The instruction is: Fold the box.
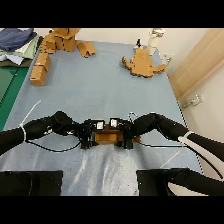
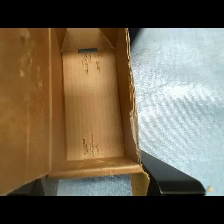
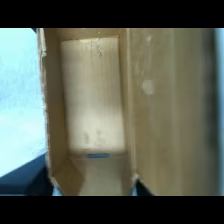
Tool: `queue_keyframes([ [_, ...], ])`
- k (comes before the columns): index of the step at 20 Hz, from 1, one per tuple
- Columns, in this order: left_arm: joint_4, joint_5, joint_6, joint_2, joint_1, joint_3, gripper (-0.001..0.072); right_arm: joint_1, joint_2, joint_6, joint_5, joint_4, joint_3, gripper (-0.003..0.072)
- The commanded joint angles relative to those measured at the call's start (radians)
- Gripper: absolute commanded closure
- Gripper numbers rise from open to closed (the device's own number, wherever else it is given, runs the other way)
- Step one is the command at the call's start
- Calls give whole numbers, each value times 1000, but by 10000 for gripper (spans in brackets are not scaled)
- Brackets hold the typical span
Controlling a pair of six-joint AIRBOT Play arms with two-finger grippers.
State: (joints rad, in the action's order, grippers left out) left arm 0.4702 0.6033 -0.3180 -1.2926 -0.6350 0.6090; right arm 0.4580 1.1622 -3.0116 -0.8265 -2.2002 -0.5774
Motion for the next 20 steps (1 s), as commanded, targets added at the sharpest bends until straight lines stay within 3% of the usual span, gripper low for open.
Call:
queue_keyframes([
  [1, 1, 7, 1, 0, 0, 1, 374, 1, -11, 1, -29, -5, -9, -25],
  [4, 1, 7, 1, 0, 0, 1, 374, -3, -58, 2, -40, 18, -10, -25],
  [7, 1, 6, 1, 0, 0, 1, 374, -4, -101, 13, -127, 75, -9, -24],
  [11, 1, 7, 1, 0, 0, 1, 374, -3, -173, 149, -211, 158, -9, -24],
  [16, 1, 7, 1, 0, 0, 1, 374, -4, -283, 182, -222, 215, -10, -24],
  [20, 1, 7, 1, 0, 0, 1, 374, -3, -354, 402, -222, 190, -9, -17],
])
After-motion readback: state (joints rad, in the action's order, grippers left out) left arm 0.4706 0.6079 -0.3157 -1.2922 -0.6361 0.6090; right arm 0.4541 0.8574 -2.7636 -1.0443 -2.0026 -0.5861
